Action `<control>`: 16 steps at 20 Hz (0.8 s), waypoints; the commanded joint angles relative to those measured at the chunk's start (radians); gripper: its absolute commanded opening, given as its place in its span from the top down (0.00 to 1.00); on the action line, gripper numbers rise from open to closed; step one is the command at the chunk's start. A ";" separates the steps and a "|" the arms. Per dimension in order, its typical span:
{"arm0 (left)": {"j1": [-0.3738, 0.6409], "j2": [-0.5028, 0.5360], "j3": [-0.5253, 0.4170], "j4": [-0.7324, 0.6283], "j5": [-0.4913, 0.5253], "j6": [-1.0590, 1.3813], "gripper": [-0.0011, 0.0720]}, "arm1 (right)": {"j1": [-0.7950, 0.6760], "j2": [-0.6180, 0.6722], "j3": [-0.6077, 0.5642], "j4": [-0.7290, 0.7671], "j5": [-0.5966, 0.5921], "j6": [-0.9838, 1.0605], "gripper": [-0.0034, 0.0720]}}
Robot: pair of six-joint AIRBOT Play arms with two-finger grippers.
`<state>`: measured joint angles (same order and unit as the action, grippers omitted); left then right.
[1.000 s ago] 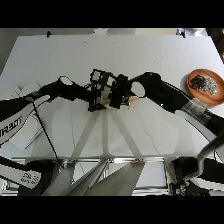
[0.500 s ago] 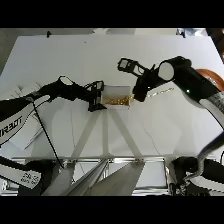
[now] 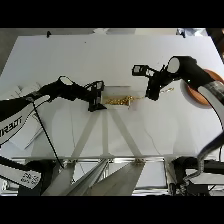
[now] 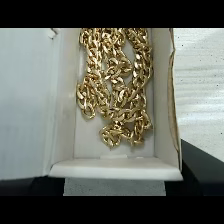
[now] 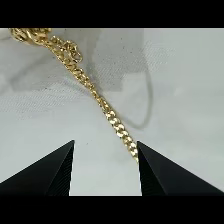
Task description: Fold the box and place the chain.
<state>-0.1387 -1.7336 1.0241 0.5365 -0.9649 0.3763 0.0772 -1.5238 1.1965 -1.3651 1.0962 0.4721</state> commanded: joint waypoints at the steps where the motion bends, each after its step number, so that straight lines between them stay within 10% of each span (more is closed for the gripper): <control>1: 0.000 0.000 0.001 0.000 0.000 0.000 0.79 | -0.011 -0.093 0.000 -0.004 -0.061 -0.056 0.38; 7: 0.000 0.000 0.001 0.000 0.000 0.000 0.79 | -0.010 -0.152 0.000 -0.004 -0.092 -0.089 0.39; 10: 0.000 0.000 0.001 0.000 0.000 0.000 0.79 | -0.002 -0.166 0.000 -0.011 -0.088 -0.084 0.94; 16: 0.000 0.000 0.001 0.000 0.000 0.000 0.79 | 0.026 -0.057 0.000 0.025 -0.030 0.030 0.94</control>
<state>-0.1390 -1.7336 1.0241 0.5362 -0.9649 0.3763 0.0902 -1.6360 1.1923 -1.3685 1.0733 0.4530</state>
